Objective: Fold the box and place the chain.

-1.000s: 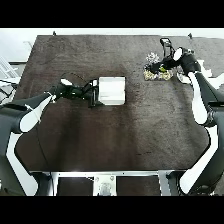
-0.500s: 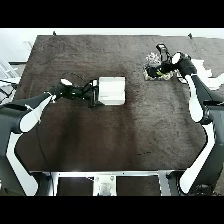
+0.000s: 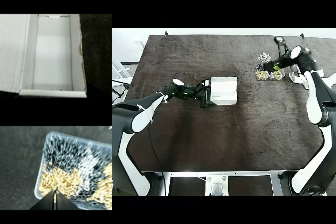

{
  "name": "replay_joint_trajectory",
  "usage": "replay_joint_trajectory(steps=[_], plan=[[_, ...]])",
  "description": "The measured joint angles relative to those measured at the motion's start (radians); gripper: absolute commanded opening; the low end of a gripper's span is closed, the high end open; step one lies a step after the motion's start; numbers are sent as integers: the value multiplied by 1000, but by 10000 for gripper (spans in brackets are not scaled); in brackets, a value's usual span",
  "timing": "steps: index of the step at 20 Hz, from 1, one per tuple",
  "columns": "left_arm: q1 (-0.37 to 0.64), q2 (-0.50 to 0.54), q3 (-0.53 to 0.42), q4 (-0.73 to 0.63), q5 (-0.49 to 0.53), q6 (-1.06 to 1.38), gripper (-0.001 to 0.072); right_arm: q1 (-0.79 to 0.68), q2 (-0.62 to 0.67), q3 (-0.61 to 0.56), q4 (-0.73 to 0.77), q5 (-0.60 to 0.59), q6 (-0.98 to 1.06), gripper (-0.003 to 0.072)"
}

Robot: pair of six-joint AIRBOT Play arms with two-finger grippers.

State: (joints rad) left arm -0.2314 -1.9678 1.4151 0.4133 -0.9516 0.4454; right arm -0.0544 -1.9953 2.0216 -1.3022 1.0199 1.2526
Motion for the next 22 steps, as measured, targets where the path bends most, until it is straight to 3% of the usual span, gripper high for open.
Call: replay_joint_trajectory(steps=[13,22], plan=[[0,0,0,-2,0,0,290,101,486,1,-13,47,-4,6],[0,0,0,-2,0,0,290,268,682,1,-35,80,-7,7]])
